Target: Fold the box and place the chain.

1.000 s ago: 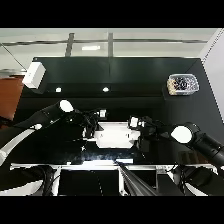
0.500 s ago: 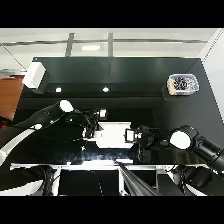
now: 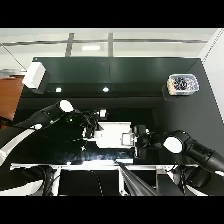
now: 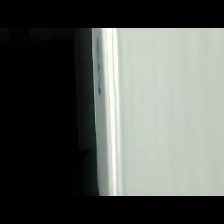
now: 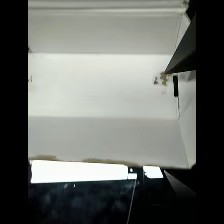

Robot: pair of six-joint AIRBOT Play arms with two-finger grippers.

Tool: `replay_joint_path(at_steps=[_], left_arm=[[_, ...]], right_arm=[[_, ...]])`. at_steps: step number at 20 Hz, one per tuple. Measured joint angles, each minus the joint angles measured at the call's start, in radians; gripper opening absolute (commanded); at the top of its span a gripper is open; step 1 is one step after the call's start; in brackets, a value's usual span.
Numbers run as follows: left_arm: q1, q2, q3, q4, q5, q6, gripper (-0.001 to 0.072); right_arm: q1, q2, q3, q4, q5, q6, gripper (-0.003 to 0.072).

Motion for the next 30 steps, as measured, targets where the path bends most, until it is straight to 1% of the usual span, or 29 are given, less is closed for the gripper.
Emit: replay_joint_path(at_steps=[3,6,14,19,23,26,30], left_arm=[[0.000,0.000,0.000,0.000,-0.003,0.000,0.0026],[0.000,0.000,0.000,0.000,-0.006,-0.001,0.0026],[0.000,0.000,0.000,0.000,-0.007,0.000,0.0026],[0.000,0.000,0.000,0.000,-0.007,0.000,0.0026],[0.000,0.000,0.000,0.000,-0.006,0.000,0.0026],[0.000,0.000,0.000,0.000,-0.005,0.000,0.0026],[0.000,0.000,0.000,0.000,-0.005,0.001,0.0026]], right_arm=[[-0.003,-0.006,-0.003,-0.007,-0.093,0.022,0.0691],[-0.019,0.003,-0.004,-0.013,-0.132,0.051,0.0692],[-0.046,0.053,-0.004,-0.045,-0.136,0.110,0.0691],[-0.048,0.057,-0.004,-0.127,-0.133,0.231,0.0691],[-0.048,0.056,-0.004,-0.158,-0.142,0.273,0.0692],[-0.048,0.047,-0.004,-0.151,-0.173,0.280,0.0692],[-0.048,0.017,-0.004,-0.068,-0.188,0.211,0.0693]])
